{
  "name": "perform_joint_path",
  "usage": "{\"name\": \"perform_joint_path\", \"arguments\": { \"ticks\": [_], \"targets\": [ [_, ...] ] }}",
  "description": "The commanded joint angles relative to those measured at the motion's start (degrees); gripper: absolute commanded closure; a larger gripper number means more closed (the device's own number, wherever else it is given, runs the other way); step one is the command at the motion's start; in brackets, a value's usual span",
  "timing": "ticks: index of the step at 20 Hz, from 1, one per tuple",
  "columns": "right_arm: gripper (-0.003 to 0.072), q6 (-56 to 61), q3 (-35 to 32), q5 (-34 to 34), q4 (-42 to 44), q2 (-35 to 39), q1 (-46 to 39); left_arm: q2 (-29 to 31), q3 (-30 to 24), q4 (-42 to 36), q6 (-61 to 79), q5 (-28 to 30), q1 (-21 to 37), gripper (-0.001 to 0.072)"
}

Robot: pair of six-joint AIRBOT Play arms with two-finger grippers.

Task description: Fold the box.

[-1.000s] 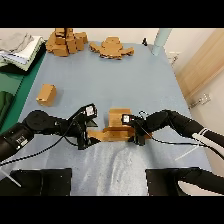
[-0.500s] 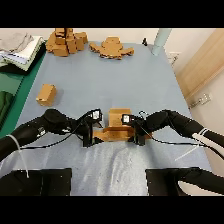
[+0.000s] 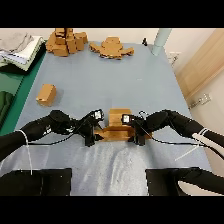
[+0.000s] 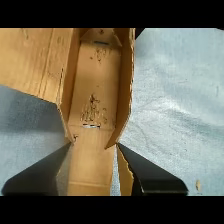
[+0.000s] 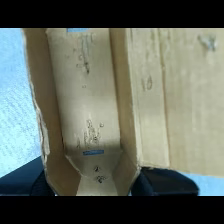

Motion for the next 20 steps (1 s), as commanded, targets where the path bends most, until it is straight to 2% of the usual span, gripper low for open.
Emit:
{"name": "perform_joint_path", "arguments": {
  "ticks": [1, 6, 8, 13, 19, 20],
  "targets": [
    [0.0094, 0.00, 0.02, 0.02, 0.00, 0.00, -0.02, -0.68, 0.15, -1.03, 0.72, 0.81, -0.96, 0.0299],
    [0.0094, 0.00, 0.04, 0.00, 0.02, 0.00, -0.02, -0.70, 0.61, -1.29, 0.81, 1.66, -1.95, 0.0300],
    [0.0094, 0.00, 0.02, 0.00, 0.00, 0.00, -0.02, -0.70, 0.61, -1.14, 0.74, 1.68, -1.95, 0.0366],
    [0.0094, 0.00, 0.02, 0.00, 0.00, 0.00, -0.02, -0.50, 0.61, 6.80, -3.48, 1.68, -1.31, 0.0355],
    [0.0094, 0.00, 0.04, 0.00, 0.00, 0.00, -0.02, 2.12, 1.42, 3.45, -4.42, 2.03, -1.57, 0.0353],
    [0.0094, 0.00, 0.02, 0.00, 0.00, 0.00, -0.02, 1.77, 1.57, 3.48, -3.54, 2.23, -1.57, 0.0231]
  ]
}}
